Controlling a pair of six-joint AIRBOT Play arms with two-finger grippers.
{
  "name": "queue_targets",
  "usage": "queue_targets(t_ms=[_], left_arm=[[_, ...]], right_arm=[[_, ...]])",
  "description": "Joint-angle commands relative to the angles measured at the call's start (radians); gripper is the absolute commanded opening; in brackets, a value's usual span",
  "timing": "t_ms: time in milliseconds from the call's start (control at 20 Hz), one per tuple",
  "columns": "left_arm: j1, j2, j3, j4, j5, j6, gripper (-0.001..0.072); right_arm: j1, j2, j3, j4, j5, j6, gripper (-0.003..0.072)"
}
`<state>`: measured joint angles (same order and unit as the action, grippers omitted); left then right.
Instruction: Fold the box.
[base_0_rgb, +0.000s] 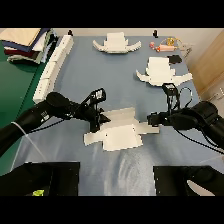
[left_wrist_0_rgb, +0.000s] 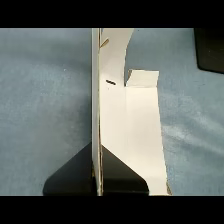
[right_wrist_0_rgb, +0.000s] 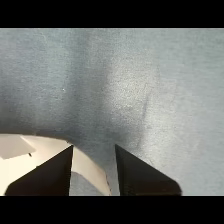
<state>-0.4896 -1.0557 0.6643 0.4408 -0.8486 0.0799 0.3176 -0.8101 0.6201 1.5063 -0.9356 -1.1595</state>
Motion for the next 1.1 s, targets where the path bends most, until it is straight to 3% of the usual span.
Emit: queue_targets(t_ms=[0,350,1050], left_arm=[[-0.049,0.058,-0.043,-0.006,0.091,0.045,0.0012],[-0.191,0.051,-0.094,0.038,0.282,0.044,0.0014],[-0.195,0.048,-0.094,0.031,0.282,0.036,0.0016]], right_arm=[[0.0,0.001,0.0,0.001,0.002,0.0,0.0397],[0.0,0.001,0.0,0.021,0.001,0.0,0.0397],[0.0,0.001,0.0,0.027,0.0,0.0,0.0397]])
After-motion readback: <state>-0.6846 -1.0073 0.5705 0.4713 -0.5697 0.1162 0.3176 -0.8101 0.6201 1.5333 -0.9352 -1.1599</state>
